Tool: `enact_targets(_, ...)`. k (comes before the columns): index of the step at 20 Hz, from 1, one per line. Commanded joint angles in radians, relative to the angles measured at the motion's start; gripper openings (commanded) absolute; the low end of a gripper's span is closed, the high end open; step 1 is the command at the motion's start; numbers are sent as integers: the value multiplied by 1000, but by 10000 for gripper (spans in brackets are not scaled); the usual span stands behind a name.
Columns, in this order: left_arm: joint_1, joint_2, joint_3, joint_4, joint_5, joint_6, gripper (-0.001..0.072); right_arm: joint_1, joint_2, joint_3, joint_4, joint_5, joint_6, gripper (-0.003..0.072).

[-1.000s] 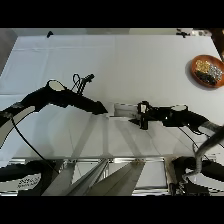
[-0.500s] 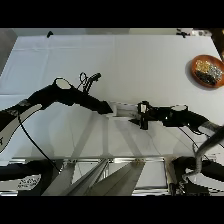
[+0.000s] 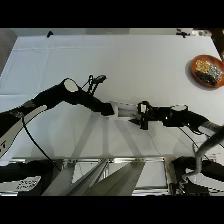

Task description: Fold the box and place the chain.

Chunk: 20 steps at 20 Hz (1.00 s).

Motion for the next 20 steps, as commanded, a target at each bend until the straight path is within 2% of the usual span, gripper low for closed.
enact_targets(1,-35,0,49,91,38,-150,583,1,1,0,1,2,0,413)
enact_targets(6,-82,0,66,196,59,-307,582,1,1,0,1,2,0,413)
enact_targets(10,-82,1,66,203,73,-379,579,1,1,0,1,2,0,413)
enact_targets(16,-82,1,66,203,186,-494,573,1,1,0,1,2,0,413)
enact_targets(20,-83,0,66,204,213,-519,558,1,1,0,1,2,0,413)
